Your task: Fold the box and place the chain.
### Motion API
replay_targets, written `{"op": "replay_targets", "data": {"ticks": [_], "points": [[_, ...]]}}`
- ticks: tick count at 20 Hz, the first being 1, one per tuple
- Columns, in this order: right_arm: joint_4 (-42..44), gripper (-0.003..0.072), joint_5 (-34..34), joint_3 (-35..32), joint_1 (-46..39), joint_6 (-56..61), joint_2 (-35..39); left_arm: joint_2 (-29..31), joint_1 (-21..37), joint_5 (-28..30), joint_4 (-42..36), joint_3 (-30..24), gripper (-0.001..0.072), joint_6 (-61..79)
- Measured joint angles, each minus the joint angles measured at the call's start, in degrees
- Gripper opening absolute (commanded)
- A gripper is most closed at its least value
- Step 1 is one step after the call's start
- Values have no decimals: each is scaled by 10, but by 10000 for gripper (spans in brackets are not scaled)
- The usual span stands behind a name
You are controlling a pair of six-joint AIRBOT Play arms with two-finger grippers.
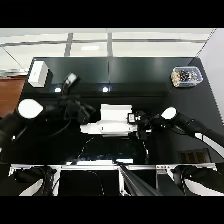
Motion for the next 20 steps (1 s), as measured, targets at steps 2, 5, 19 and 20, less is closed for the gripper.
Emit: {"op": "replay_targets", "data": {"ticks": [2,5,19,20], "points": [[0,473,0,0,0,0,0,18,1,-21,8,-40,309,70],[0,473,0,0,0,0,0,20,-6,-23,28,-68,708,173],[0,474,0,0,0,0,0,-111,-77,52,58,-23,432,332],[0,473,0,0,0,0,0,-118,-80,50,54,-17,294,338]]}}
